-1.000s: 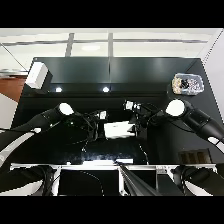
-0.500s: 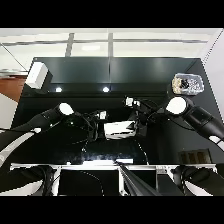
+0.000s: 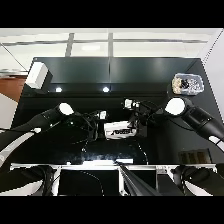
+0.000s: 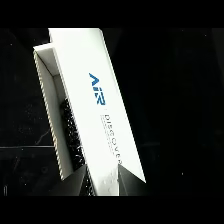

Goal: Fold the box and place the chain.

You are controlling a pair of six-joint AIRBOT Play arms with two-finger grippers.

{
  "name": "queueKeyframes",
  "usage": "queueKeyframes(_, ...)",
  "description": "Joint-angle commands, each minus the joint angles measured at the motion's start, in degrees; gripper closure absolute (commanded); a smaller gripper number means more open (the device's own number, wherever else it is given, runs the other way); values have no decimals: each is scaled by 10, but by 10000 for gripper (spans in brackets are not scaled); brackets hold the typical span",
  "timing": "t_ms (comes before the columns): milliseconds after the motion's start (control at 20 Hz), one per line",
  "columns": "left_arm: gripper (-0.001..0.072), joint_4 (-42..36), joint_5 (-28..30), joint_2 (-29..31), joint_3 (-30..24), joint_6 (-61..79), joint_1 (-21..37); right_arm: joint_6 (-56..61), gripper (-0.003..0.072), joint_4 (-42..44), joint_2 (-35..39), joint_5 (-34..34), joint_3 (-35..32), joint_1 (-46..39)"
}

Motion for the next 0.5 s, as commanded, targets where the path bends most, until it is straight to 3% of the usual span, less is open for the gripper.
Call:
queueKeyframes(0, 222, 0, 0, 0, 0, 0, 0, 0, 470, -1, 0, 1, 0, 2)
queueKeyframes(100, 222, 0, 0, 0, 0, 0, 0, 0, 443, -1, 0, 5, 0, 2)
queueKeyframes(150, 222, 0, 0, 0, 0, 0, 0, 0, 361, -1, 0, 5, 0, 2)
queueKeyframes(450, 222, 0, 0, 0, 0, 0, 0, 0, 360, -1, 0, 6, 0, 2)
